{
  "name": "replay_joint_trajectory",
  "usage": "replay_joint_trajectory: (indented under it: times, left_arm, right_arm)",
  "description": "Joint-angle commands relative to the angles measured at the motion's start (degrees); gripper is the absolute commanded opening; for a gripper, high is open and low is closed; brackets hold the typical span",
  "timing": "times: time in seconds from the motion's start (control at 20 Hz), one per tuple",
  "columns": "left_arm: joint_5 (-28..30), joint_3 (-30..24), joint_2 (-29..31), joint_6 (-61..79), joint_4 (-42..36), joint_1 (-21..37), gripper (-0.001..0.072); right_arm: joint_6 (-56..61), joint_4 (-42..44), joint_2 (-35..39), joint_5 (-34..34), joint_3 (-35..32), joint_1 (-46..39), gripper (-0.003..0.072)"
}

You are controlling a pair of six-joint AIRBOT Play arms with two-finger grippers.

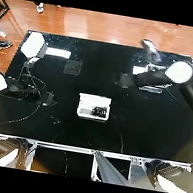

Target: Fold the box and place the chain.

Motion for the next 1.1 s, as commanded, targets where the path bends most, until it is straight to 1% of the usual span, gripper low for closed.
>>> replay_joint_trajectory:
  times: [0.0,0.15,0.3,0.55,0.7,0.85,1.05]
  left_arm:
    - [4.5,-5.1,-1.0,12.3,-12.7,8.3,0.0622]
    - [4.5,-5.2,-3.7,15.5,-10.2,7.3,0.0623]
    - [4.5,-5.2,-5.6,15.5,-9.7,7.2,0.0623]
    - [3.8,-5.3,-5.7,15.7,-9.7,7.2,0.0622]
    - [2.8,-5.3,-5.7,15.7,-9.9,7.2,0.0622]
    - [3.0,-5.3,-5.7,15.6,-9.9,7.2,0.0616]
    - [3.0,-5.3,-5.7,15.4,-9.9,7.2,0.0616]
  right_arm:
    - [-7.5,0.2,-13.7,6.0,13.4,7.8,0.0712]
    - [-13.6,-0.5,-15.0,7.7,13.5,11.7,0.0711]
    - [-16.0,-0.5,-15.0,9.3,13.5,12.2,0.0710]
    - [-23.4,-0.5,-15.0,19.9,13.5,12.1,0.0709]
    - [-26.7,-0.5,-15.0,19.5,13.5,12.0,0.0709]
    - [-30.2,-0.6,-15.0,19.1,13.5,12.1,0.0709]
    - [-31.8,-0.9,-15.5,18.8,12.1,12.1,0.0710]
